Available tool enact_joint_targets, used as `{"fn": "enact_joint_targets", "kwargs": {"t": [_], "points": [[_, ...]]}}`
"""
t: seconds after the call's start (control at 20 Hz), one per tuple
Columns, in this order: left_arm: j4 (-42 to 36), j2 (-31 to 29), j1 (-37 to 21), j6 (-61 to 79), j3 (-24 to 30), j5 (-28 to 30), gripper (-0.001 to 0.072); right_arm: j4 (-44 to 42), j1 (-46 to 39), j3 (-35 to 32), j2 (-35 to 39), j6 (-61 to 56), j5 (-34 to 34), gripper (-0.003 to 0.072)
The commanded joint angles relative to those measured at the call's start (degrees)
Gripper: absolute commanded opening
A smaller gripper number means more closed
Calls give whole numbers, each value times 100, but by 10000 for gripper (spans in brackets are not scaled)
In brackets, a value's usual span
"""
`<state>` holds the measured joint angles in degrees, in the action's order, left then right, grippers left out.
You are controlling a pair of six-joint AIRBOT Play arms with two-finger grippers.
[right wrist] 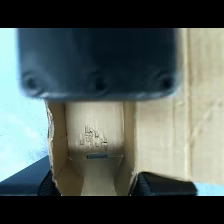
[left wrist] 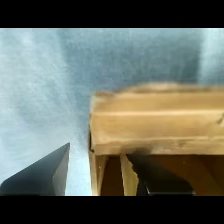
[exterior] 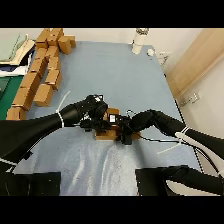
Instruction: Fold the box.
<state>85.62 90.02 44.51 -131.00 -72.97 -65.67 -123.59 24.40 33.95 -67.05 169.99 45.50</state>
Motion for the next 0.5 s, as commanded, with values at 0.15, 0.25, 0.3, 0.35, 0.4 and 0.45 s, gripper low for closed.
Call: {"fn": "enact_joint_targets", "kwargs": {"t": [0.15,0.25,0.3,0.35,0.4,0.45], "points": [[-103,238,-20,0,-42,-142,471,0,0,0,-2,-4,2,494],[-105,284,-22,0,-42,-153,470,0,0,0,-2,-4,2,495],[-98,284,-22,0,-42,-157,469,0,0,0,-2,-4,2,495],[-101,284,-22,0,-42,-160,409,0,0,0,-2,-4,2,494],[-103,284,-20,0,-42,-160,237,0,0,0,-2,-4,2,495],[-103,284,-20,2,-42,-151,125,0,0,0,-2,-4,2,494]]}}
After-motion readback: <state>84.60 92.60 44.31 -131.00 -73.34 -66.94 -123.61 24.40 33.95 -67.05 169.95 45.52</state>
